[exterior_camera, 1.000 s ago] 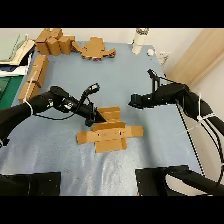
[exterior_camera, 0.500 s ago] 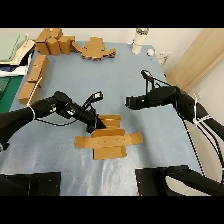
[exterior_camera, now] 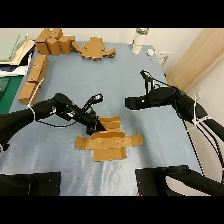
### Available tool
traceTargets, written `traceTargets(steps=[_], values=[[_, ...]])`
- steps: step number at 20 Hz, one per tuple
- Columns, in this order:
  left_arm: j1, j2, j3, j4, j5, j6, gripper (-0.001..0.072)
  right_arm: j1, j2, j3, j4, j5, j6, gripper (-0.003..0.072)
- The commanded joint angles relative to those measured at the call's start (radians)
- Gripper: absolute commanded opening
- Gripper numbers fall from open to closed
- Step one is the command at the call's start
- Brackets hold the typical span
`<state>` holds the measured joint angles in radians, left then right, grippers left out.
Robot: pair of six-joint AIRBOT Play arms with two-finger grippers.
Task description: Fold the box.
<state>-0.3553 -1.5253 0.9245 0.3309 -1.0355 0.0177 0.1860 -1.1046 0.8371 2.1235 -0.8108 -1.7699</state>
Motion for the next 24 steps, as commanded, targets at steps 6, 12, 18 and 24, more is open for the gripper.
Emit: traceTargets(steps=[6,12,18,24], values=[[0.002,0.0,-0.016,0.006,-0.012,-0.007,0.0012,0.001,0.002,0.0,-0.008,-0.011,0.029,0.0005],[0.0,0.0,-0.016,0.006,-0.012,-0.007,0.0012,0.053,0.105,-0.001,-0.48,-0.324,0.568,0.0004],[0.0,0.0,-0.016,0.006,-0.012,-0.007,0.0013,0.302,0.326,-0.132,-0.546,-0.355,0.502,0.0004],[0.0,0.0,-0.016,0.006,-0.012,-0.007,0.0012,0.665,0.483,-0.342,-0.464,-0.222,0.209,0.0005]])
